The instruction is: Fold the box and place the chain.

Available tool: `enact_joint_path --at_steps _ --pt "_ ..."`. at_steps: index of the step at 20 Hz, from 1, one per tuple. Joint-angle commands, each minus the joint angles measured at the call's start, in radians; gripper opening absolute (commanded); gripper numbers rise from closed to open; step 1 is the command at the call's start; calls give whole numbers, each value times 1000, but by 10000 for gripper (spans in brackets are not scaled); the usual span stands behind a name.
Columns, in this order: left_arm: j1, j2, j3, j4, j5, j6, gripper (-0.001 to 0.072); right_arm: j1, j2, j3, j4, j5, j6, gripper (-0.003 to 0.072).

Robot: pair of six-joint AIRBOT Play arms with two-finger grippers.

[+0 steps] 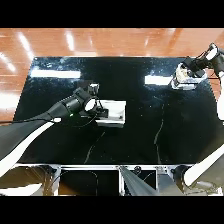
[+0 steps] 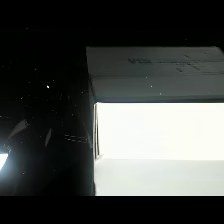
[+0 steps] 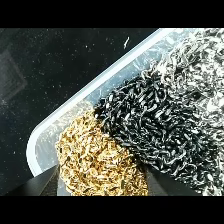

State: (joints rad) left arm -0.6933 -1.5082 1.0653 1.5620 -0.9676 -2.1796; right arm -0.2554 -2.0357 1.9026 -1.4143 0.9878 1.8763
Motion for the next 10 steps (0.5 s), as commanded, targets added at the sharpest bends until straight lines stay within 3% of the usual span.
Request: enact_joint_path --at_steps 1,3,7,8,9,10 --pt "0 0 0 1 0 0 21 1 -1 1 11 3 0 582" --pt "0 0 0 1 0 0 21 0 -2 1 11 6 0 341" --pt "0 0 0 1 0 0 21 1 -9 1 14 2 -7 300" --pt "0 0 0 2 0 0 21 1 -9 1 15 2 -8 70" --pt "0 0 0 3 0 0 21 1 -7 1 20 -2 -13 22" --pt "0 0 0 4 0 0 21 0 -2 1 27 -3 -29 21"
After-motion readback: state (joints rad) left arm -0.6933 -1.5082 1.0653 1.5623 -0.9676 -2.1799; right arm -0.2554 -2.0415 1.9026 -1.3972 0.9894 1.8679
